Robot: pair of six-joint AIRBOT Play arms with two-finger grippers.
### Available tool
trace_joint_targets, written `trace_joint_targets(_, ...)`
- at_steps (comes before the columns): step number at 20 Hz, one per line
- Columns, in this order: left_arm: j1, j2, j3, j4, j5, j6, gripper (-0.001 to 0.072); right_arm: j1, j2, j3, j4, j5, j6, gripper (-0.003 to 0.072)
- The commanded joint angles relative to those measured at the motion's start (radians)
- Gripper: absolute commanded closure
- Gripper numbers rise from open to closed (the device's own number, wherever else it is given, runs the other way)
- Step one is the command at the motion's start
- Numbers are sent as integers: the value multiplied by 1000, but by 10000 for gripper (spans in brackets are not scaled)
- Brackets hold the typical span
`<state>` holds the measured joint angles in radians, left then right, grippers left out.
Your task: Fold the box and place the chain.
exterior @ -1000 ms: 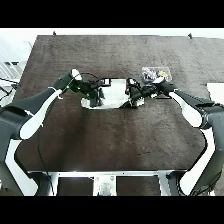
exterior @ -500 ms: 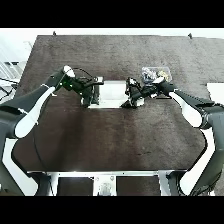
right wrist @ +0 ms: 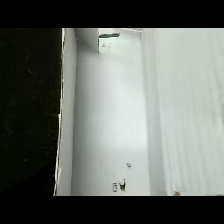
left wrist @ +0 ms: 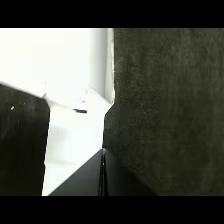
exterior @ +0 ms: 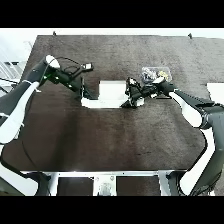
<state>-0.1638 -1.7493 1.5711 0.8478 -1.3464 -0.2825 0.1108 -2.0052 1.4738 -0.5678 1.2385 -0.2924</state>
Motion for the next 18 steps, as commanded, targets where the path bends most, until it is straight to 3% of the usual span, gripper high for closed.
trace_joint_targets(1, 48, 43, -2, -24, 33, -325, 695, 0, 0, 1, 0, 1, 0, 229)
trace_joint_targets(4, 78, 107, -28, -29, 109, -555, 695, 0, 0, 0, 0, 1, 0, 229)
trace_joint_targets(6, 104, 166, -100, -45, 179, -665, 695, 0, 0, 0, 0, 1, 0, 229)
trace_joint_targets(10, 158, 211, -223, -104, 164, -800, 693, 0, 0, 0, 0, 1, 0, 229)
trace_joint_targets(15, 243, 211, -336, -241, 191, -797, 693, 0, 0, 0, 0, 1, 0, 230)
trace_joint_targets(18, 290, 211, -410, -238, 192, -780, 693, 0, 0, 0, 0, 1, 0, 229)
